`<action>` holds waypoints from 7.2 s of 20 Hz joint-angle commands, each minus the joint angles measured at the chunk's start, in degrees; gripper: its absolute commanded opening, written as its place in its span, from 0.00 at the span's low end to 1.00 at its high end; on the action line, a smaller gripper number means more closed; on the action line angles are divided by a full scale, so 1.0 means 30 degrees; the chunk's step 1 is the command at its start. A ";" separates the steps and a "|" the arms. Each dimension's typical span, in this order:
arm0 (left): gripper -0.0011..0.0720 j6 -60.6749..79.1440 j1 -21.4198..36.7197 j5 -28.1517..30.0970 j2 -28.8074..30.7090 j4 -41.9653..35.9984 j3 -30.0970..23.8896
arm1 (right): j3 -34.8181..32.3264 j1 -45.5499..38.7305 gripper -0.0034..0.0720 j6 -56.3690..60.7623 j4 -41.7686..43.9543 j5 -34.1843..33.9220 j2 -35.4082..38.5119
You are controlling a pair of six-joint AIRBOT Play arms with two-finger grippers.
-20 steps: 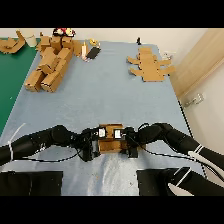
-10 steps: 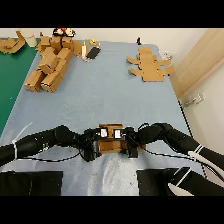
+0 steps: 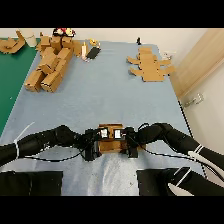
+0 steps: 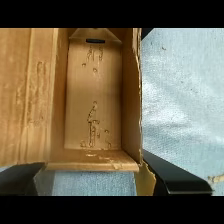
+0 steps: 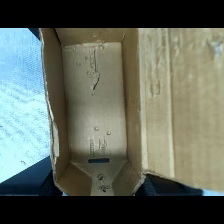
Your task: Fold the box.
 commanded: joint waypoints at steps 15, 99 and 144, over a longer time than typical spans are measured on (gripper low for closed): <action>0.64 0.0495 -0.0007 0.0270 -0.0255 -0.0794 0.0022 | -0.0007 -0.0007 0.73 0.0000 0.0007 0.0007 -0.0007; 0.64 -0.1581 0.3089 -0.2732 0.0568 0.3854 0.0051 | 0.1239 -0.0007 0.99 2.9288 0.0685 -0.3745 0.6003; 0.64 -0.1508 0.3089 -0.2696 0.0576 0.4124 0.0051 | 0.6149 -0.1486 0.05 2.1675 -0.3133 -0.4233 0.1719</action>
